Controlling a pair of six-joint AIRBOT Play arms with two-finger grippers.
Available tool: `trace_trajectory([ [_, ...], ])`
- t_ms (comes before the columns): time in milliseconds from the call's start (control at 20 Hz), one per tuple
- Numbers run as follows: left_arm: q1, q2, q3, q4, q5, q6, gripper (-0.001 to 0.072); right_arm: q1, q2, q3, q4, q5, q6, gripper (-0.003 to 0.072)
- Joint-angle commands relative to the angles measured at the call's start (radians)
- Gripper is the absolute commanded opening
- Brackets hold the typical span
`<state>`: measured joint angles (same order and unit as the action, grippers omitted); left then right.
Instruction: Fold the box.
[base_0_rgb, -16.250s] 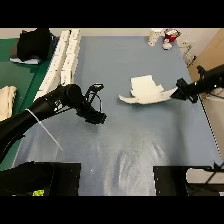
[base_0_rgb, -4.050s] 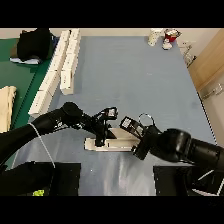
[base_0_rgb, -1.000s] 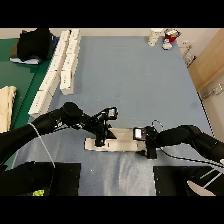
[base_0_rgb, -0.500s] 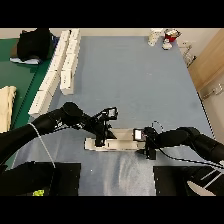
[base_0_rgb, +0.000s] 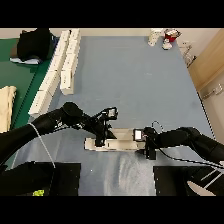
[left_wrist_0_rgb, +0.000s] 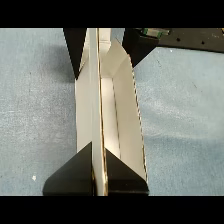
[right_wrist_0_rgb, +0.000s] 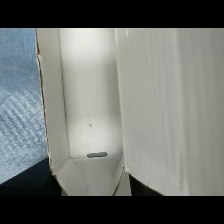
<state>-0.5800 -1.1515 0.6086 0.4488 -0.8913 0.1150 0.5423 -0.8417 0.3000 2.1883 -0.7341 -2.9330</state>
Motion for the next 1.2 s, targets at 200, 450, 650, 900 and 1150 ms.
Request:
trace_trajectory([
  [200,0.0,0.0,0.0,0.0,0.0,0.0,0.0013,0.001,0.0,0.001,-0.016,-0.008,0.0,0.0509],
  [450,0.0,0.0,0.0,-0.004,0.004,0.0,0.0012,0.001,0.0,0.001,-0.016,-0.008,0.0,0.0509],
  [650,0.0,0.0,0.0,-0.045,0.014,0.0,0.0013,0.001,0.0,0.001,-0.016,-0.008,0.0,0.051],
  [900,0.0,-0.003,0.0,-0.045,0.047,-0.005,0.0014,0.001,0.0,0.001,-0.016,-0.008,0.0,0.051],
  [1150,0.0,-0.002,0.0,-0.044,0.045,-0.008,0.0016,0.001,0.0,0.001,-0.016,-0.008,0.0,0.0509],
])
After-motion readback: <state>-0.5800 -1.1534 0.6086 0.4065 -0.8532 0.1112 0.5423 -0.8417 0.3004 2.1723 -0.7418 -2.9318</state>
